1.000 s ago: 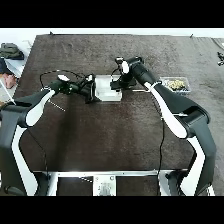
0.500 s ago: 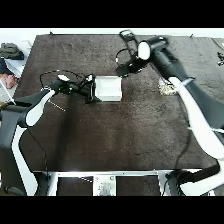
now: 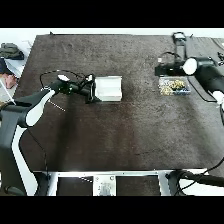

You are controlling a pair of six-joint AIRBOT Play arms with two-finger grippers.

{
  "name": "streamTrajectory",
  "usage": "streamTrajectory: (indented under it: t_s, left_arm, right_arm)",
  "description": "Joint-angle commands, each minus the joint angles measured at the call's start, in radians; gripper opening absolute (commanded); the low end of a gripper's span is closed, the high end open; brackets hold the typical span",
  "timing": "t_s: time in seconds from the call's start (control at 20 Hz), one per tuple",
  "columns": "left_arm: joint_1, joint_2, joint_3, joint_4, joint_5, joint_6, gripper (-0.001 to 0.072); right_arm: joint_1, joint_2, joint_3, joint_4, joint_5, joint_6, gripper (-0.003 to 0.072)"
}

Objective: Fold the box and place the chain.

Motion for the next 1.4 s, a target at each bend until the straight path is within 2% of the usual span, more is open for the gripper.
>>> streamTrajectory:
  t_s: [0.0,0.2,0.3,0.5,0.85,0.9,1.25,1.35]
  left_arm:
    - [0.001,0.000,0.000,0.000,0.000,0.000,0.0410]
    - [0.001,0.000,0.000,0.000,0.000,0.000,0.0410]
    - [0.001,0.000,0.000,0.000,0.000,0.000,0.0410]
    - [0.001,0.000,0.000,0.000,0.000,0.000,0.0410]
    - [0.001,0.000,0.000,0.000,0.000,0.000,0.0410]
    - [0.001,0.000,0.000,0.000,0.000,0.000,0.0410]
    - [0.001,0.000,0.000,0.000,0.000,0.000,0.0410]
    - [0.001,0.000,0.000,0.000,0.000,0.000,0.0410]
  right_arm:
    - [-0.154,-0.055,-0.016,0.143,0.052,-0.122,0.0391]
    - [-0.214,-0.212,0.114,0.152,0.236,-0.199,0.0374]
    - [-0.225,-0.272,0.172,0.151,0.284,-0.219,0.0375]
    - [-0.224,-0.343,0.237,0.136,0.301,-0.219,0.0374]
    - [-0.218,-0.390,0.241,0.137,0.315,-0.254,0.0365]
    - [-0.218,-0.390,0.241,0.137,0.315,-0.267,0.0235]
    - [-0.216,-0.396,0.241,0.137,0.307,-0.267,0.0220]
    - [-0.216,-0.396,0.241,0.137,0.296,-0.268,0.0096]
